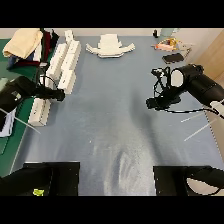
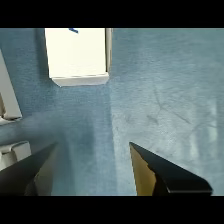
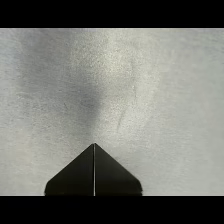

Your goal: Fold the box.

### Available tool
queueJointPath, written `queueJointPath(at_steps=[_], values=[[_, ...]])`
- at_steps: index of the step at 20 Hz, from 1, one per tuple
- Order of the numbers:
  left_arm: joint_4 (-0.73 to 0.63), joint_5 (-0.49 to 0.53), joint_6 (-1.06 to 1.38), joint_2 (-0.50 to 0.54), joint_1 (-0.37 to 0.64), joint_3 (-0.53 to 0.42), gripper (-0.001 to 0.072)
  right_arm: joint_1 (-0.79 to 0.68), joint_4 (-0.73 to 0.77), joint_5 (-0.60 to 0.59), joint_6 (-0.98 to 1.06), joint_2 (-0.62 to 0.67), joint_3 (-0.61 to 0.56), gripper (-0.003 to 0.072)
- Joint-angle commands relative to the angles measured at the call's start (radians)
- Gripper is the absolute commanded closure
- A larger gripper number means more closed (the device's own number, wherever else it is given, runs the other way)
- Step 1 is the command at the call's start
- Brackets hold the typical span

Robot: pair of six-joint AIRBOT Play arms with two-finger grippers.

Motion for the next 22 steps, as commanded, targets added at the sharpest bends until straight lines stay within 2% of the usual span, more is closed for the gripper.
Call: queueJointPath(at_steps=[1, 2, 3, 4, 5, 8, 12, 15, 19, 22], values=[[-0.013, -0.172, -0.065, 0.168, -0.018, 0.002, 0.0015, 0.001, 0.000, 0.000, 0.000, 0.000, 0.001, 0.0681], [-0.018, -0.215, -0.090, 0.212, -0.031, 0.002, 0.0180, 0.001, 0.000, 0.000, 0.000, 0.000, 0.001, 0.0681], [-0.029, -0.267, -0.102, 0.246, -0.045, 0.001, 0.0432, 0.001, 0.000, 0.000, 0.000, 0.000, 0.001, 0.0681], [-0.042, -0.323, -0.102, 0.273, -0.062, 0.001, 0.0647, 0.001, 0.000, 0.000, 0.000, 0.000, 0.001, 0.0681], [-0.061, -0.381, -0.103, 0.291, -0.085, 0.001, 0.0696, 0.001, 0.000, 0.000, 0.000, 0.000, 0.001, 0.0681], [-0.134, -0.457, -0.142, 0.292, -0.188, 0.001, 0.0697, 0.001, 0.000, 0.000, 0.000, 0.000, 0.001, 0.0681], [-0.139, -0.360, -0.210, 0.228, -0.383, 0.001, 0.0697, 0.001, 0.000, 0.000, 0.000, 0.000, 0.001, 0.0681], [-0.139, -0.298, -0.212, 0.171, -0.488, 0.001, 0.0697, 0.001, 0.000, 0.000, 0.000, 0.000, 0.001, 0.0681], [-0.142, -0.291, -0.213, 0.142, -0.552, 0.001, 0.0697, 0.001, 0.000, 0.000, 0.000, 0.000, 0.001, 0.0681], [-0.144, -0.291, -0.213, 0.142, -0.557, 0.001, 0.0697, 0.001, 0.000, 0.000, 0.000, 0.000, 0.001, 0.0681]])
